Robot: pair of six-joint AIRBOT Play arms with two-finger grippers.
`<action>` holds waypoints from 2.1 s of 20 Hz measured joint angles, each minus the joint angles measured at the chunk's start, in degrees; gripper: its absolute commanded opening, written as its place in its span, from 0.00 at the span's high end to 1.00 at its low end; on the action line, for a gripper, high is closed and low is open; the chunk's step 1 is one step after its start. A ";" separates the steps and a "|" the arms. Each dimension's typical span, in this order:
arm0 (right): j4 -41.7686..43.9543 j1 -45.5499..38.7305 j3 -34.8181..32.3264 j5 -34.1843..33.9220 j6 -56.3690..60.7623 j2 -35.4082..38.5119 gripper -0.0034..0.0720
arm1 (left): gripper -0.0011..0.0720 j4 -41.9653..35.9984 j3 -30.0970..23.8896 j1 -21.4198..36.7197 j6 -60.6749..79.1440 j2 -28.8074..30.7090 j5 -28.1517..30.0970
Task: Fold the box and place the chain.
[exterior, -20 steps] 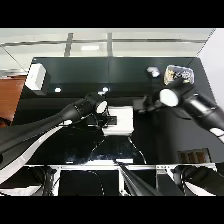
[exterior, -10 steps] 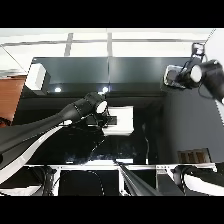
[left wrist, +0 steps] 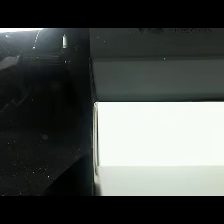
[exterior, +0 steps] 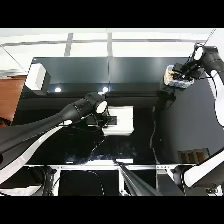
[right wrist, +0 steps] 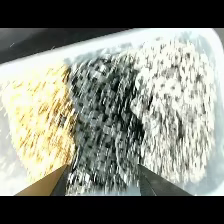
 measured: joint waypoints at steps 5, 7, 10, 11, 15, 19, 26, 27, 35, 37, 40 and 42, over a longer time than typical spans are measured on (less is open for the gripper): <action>0.68 -0.76 2.29 -1.31 -0.68 -4.07 0.90 | 0.95 0.00 0.00 0.00 0.00 0.00 -0.02; 0.85 -1.07 2.78 -1.25 -0.72 -4.42 0.94 | 0.95 0.00 0.00 0.00 0.00 0.00 -0.04; 1.77 -1.09 4.04 0.50 -2.82 -3.04 0.94 | 0.95 0.02 0.00 0.00 0.00 0.00 -0.04; 1.75 -1.11 4.79 0.92 -4.00 -1.84 0.94 | 0.95 0.02 0.00 0.00 0.00 0.00 -0.07; 1.36 -1.16 6.86 3.63 -8.96 4.92 0.94 | 0.95 0.02 0.00 0.00 0.00 0.00 -0.09; 1.88 -1.16 7.50 4.57 -12.96 13.81 0.94 | 0.95 0.00 0.00 0.02 0.00 0.00 -0.09; 9.40 -1.16 7.74 6.01 -18.53 27.39 0.94 | 0.95 0.00 0.00 0.00 0.00 0.00 -0.11; 11.72 -1.16 7.74 6.75 -19.41 29.03 0.94 | 0.95 0.00 0.00 0.00 0.00 0.00 -0.11; 23.10 3.28 1.36 14.75 -23.45 44.22 0.94 | 0.95 0.00 0.00 0.00 0.00 0.00 -0.13; 23.85 6.12 -1.66 16.37 -23.96 47.89 0.94 | 0.95 0.00 0.00 0.00 0.02 0.00 -0.13; 24.61 10.49 -4.61 21.29 -24.37 50.75 0.94 | 0.95 0.00 0.00 0.00 0.02 0.00 -0.13; 26.10 13.46 -6.36 24.90 -24.59 51.63 0.94 | 0.95 -0.02 0.00 0.00 0.02 0.00 -0.13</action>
